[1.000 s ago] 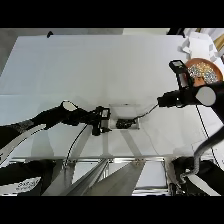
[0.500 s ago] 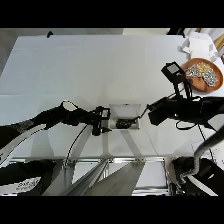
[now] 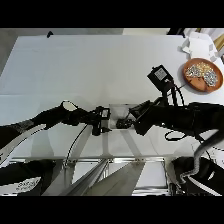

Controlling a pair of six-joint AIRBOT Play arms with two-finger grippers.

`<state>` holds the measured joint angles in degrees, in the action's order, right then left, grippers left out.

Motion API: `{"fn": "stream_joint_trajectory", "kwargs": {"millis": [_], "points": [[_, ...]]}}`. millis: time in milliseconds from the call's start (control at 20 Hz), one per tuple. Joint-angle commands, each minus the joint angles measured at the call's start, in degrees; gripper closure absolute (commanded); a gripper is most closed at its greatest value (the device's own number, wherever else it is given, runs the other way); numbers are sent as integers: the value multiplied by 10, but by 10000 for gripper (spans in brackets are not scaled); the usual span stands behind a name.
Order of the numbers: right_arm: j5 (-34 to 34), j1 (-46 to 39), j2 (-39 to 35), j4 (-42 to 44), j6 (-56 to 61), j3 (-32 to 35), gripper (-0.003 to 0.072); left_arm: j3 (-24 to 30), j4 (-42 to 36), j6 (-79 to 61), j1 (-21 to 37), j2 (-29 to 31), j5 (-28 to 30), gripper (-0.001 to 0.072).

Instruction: Fold the box and place the chain.

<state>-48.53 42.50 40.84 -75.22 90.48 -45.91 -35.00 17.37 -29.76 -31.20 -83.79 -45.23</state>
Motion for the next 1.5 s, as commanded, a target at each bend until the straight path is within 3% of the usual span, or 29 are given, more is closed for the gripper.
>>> {"fn": "stream_joint_trajectory", "kwargs": {"millis": [0,300,500,700,750,850,1050,1150,1300,1450], "points": [[11,7,22,2,11,12,667,0,0,0,0,0,0,459],[21,7,106,4,12,34,667,0,0,0,0,0,0,459],[75,7,182,16,12,35,667,0,0,0,0,0,0,459],[83,17,230,30,12,35,663,0,0,0,0,0,0,459],[83,20,230,31,12,35,592,0,0,0,0,0,0,459],[83,19,221,38,11,35,379,0,0,0,0,0,0,459],[78,18,145,17,5,30,386,0,0,0,0,0,0,459],[37,-8,89,-1,12,20,420,0,0,0,0,0,0,459],[-60,-110,23,-14,21,11,421,0,0,0,0,0,0,459],[-98,-231,12,-15,20,12,445,0,0,0,0,0,0,459]]}}
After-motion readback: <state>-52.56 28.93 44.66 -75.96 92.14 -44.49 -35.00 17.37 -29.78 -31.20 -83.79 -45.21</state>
